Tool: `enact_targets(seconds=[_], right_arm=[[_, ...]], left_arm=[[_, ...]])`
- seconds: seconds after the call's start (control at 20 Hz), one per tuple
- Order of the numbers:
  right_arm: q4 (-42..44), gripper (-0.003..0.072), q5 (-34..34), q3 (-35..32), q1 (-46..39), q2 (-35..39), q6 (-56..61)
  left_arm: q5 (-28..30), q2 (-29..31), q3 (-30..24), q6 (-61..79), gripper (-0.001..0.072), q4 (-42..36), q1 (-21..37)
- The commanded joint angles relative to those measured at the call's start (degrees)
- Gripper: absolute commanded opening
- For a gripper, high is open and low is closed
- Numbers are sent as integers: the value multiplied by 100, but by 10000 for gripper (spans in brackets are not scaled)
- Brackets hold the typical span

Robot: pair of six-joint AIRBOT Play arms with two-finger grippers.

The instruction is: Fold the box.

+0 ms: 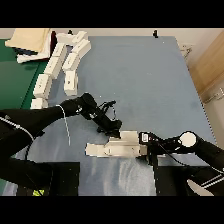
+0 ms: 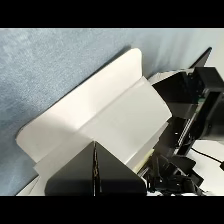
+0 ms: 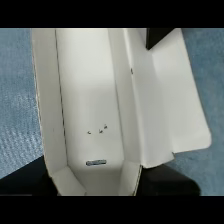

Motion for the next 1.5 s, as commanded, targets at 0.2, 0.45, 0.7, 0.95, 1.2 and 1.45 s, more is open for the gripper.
enact_targets(seconds=[0.2, 0.45, 0.7, 0.95, 1.2, 1.45], right_arm=[[2, 513, -4, 4, 7, 7, 2], [2, 513, -4, 4, 7, 7, 0], [4, 513, -4, 4, 7, 7, 2], [4, 513, -4, 4, 7, 7, 2], [4, 513, -4, 4, 7, 7, 0], [-2, 513, -2, 4, 7, 7, 2]], left_arm=[[-282, 138, 17, 898, 14, -732, 2], [-286, 1353, 15, 1375, 14, -382, 4], [-55, 3021, -549, 1488, 14, 938, 17], [155, 3980, -1147, 1991, 574, 2149, 9], [-48, 4013, -1165, 3766, 657, 2605, 175], [560, 4360, -2173, 5958, 658, 1947, 621]])
